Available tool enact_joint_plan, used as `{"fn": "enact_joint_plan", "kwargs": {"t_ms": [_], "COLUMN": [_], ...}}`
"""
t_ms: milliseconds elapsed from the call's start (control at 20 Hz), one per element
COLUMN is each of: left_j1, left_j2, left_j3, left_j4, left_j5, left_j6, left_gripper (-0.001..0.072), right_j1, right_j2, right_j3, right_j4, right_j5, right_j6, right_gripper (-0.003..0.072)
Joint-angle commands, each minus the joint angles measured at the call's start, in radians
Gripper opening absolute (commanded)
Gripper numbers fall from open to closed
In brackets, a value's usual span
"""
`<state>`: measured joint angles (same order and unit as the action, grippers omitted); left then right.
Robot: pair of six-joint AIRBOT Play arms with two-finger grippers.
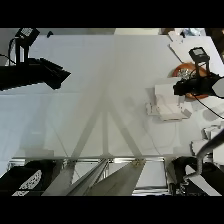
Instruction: Fold the box and place the chain.
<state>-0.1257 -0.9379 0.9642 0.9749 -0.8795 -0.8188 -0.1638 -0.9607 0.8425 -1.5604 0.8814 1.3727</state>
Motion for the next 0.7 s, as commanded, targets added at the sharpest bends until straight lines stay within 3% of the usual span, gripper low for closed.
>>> {"fn": "enact_joint_plan", "kwargs": {"t_ms": [0, 350, 650], "left_j1": [0.0, 0.0, 0.0], "left_j2": [0.0, 0.0, 0.0], "left_j3": [0.0, 0.0, 0.0], "left_j4": [0.0, 0.0, 0.0], "left_j5": [0.0, 0.0, 0.0], "left_j6": [0.0, 0.0, 0.0], "left_gripper": [0.0399, 0.0399, 0.0399], "right_j1": [-0.064, -0.471, -0.58], "right_j2": [0.0, -0.078, -0.373], "right_j3": [0.001, 0.055, 0.267], "right_j4": [-0.129, -0.037, 0.058], "right_j5": [0.03, 0.171, 0.432], "right_j6": [0.089, 0.013, -0.22], "right_gripper": [0.032, 0.0329, 0.0342]}}
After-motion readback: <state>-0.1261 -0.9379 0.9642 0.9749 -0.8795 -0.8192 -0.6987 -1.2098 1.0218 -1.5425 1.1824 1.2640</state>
